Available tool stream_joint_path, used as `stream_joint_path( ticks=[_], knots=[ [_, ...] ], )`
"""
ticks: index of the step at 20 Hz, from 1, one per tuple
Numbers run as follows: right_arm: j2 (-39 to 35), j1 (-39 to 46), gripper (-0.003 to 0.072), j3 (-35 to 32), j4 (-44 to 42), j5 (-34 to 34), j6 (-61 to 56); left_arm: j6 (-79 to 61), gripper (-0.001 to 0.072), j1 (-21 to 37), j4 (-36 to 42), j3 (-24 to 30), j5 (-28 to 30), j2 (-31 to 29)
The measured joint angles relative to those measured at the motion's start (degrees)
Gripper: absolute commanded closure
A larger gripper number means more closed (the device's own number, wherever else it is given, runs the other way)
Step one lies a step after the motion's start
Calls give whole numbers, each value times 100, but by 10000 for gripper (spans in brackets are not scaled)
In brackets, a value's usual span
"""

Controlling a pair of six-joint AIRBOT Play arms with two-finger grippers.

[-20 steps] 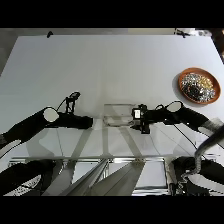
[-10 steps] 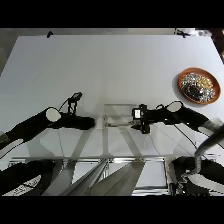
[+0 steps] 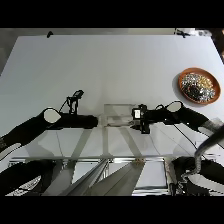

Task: Fold the box and place the chain.

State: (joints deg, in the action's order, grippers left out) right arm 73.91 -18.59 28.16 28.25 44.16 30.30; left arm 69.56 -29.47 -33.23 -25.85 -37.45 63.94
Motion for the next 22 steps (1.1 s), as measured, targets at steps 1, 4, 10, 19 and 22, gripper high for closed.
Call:
stream_joint_path(
  ticks=[1, 4, 10, 19, 22],
  knots=[
    [0, 0, 351, 0, 0, 0, 0, -68, 609, -50, 120, -11, 22, -4],
    [0, 0, 351, 0, 0, -2, 0, -195, 533, -127, 330, -52, 33, -15],
    [0, 2, 351, 2, -7, -17, -7, -256, 534, -162, 437, -297, -26, -15],
    [0, 4, 351, 2, 11, 0, 7, -251, 532, -166, 334, -407, -264, -15],
    [0, 4, 351, 0, 22, 15, 15, -190, 332, -166, 107, -409, -374, -17]
  ],
)
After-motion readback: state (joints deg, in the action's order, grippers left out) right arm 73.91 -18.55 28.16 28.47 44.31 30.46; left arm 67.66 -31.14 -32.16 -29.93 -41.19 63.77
